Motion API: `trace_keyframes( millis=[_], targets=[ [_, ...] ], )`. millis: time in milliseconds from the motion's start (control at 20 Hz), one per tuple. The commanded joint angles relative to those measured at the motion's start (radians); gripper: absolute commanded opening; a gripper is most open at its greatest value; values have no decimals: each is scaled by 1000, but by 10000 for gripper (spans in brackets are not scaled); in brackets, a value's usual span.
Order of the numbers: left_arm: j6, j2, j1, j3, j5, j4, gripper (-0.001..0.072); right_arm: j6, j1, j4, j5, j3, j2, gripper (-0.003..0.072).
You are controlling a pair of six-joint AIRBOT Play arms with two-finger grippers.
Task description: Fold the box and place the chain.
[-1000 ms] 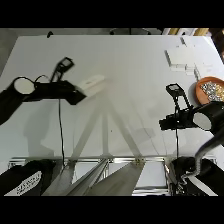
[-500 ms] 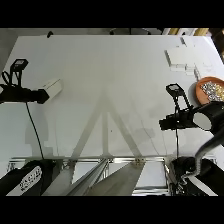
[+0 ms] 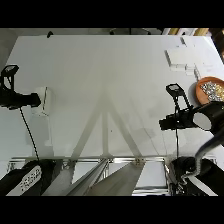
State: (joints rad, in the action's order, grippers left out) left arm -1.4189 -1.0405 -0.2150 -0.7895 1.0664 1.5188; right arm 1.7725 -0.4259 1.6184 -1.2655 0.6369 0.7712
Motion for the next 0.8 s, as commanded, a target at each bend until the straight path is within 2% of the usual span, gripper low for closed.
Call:
trace_keyframes(
  millis=[0,150,250,550,750],
  targets=[
    [-21,1,-3,0,106,12,652,0,0,0,0,0,0,21],
    [-18,16,-3,0,192,5,653,0,0,0,0,0,0,21],
    [-17,54,-3,0,209,-9,653,0,0,0,0,0,0,21],
    [31,238,-3,0,180,-18,643,0,0,0,0,0,0,21],
    [31,282,-3,0,163,-19,643,0,0,0,0,0,0,21]
  ],
)
